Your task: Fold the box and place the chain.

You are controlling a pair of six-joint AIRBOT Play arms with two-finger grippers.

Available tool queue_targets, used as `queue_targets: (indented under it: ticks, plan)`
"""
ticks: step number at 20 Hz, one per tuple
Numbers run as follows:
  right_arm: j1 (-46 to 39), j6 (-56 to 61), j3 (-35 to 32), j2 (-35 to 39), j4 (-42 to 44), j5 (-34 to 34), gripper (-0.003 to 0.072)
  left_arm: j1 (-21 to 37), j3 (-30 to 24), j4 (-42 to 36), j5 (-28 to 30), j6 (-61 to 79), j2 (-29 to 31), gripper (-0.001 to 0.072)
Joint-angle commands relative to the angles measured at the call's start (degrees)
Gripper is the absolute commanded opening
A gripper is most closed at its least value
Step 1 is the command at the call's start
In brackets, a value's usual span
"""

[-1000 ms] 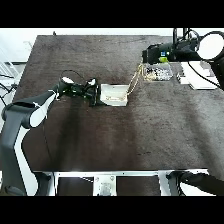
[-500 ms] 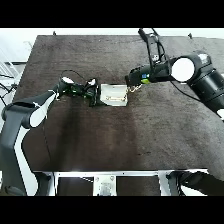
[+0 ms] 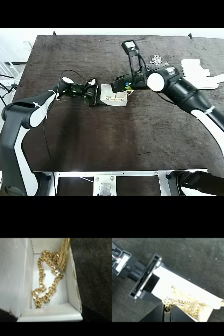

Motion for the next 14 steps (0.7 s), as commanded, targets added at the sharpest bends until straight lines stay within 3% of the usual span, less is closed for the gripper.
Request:
queue_targets:
  ticks: [1, 8, 9, 10, 11, 14]
  plan:
    - [0.55, 0.55, -0.11, -4.87, 1.46, -3.78, 0.0008, -0.02, 0.00, 0.02, 0.02, 0.00, 0.02, 0.0461]
    - [0.52, 0.52, -0.11, -13.90, 3.34, -4.59, 0.0009, -0.02, 0.00, 0.00, 0.02, 0.02, 0.02, 0.0461]
    - [0.48, 0.52, -0.11, -14.03, 3.32, -4.52, 0.0072, -0.02, 0.00, 0.02, 0.02, 0.00, 0.02, 0.0461]
    - [0.42, 0.48, -0.09, -13.68, 3.17, -4.37, 0.0338, -0.02, 0.00, 0.02, 0.02, 0.02, 0.02, 0.0461]
    - [0.26, -0.31, -0.09, -12.74, 2.64, -3.91, 0.0500, -0.02, 0.00, 0.02, 0.02, 0.00, 0.02, 0.0461]
    - [-1.42, -0.52, -0.09, -7.93, -3.72, -0.76, 0.0496, -0.02, 0.00, 0.02, 0.00, 0.00, 0.02, 0.0461]
